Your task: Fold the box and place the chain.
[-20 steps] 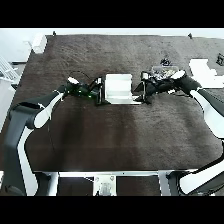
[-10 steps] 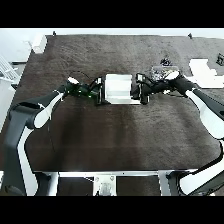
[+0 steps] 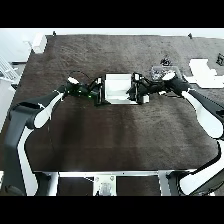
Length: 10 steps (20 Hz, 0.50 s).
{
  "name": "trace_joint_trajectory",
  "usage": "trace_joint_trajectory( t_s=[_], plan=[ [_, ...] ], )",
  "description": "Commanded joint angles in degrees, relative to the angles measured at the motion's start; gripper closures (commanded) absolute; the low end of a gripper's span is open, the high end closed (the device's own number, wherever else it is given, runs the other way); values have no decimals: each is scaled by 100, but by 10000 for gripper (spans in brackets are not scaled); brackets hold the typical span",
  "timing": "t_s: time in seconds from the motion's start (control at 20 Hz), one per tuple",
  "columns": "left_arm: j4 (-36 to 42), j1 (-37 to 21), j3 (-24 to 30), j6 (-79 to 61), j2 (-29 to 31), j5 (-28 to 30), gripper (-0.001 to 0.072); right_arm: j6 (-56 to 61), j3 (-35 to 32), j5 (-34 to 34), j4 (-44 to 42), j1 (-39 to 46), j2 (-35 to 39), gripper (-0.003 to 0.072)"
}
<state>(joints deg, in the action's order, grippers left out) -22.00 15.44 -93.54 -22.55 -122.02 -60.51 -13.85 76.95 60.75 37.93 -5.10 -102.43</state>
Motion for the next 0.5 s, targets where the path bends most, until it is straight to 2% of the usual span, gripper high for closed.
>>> trace_joint_trajectory(
  t_s=[0.0,0.05,0.1,0.2,0.25,0.45],
  plan=[
    [0,-4,2,0,2,2,238,2,-2,-35,-42,-11,-26,229],
    [0,-4,2,0,2,2,238,7,-2,-33,-42,-9,-26,193],
    [0,-4,2,0,2,2,238,7,-2,-31,-42,-9,-24,112],
    [0,-4,2,0,2,2,238,-103,-2,-31,-39,-9,-26,106],
    [0,-4,2,0,2,2,238,-254,-2,-33,-42,-9,-26,39],
    [0,-4,2,0,2,2,238,-444,-2,-33,-39,-4,-24,39]
  ],
)
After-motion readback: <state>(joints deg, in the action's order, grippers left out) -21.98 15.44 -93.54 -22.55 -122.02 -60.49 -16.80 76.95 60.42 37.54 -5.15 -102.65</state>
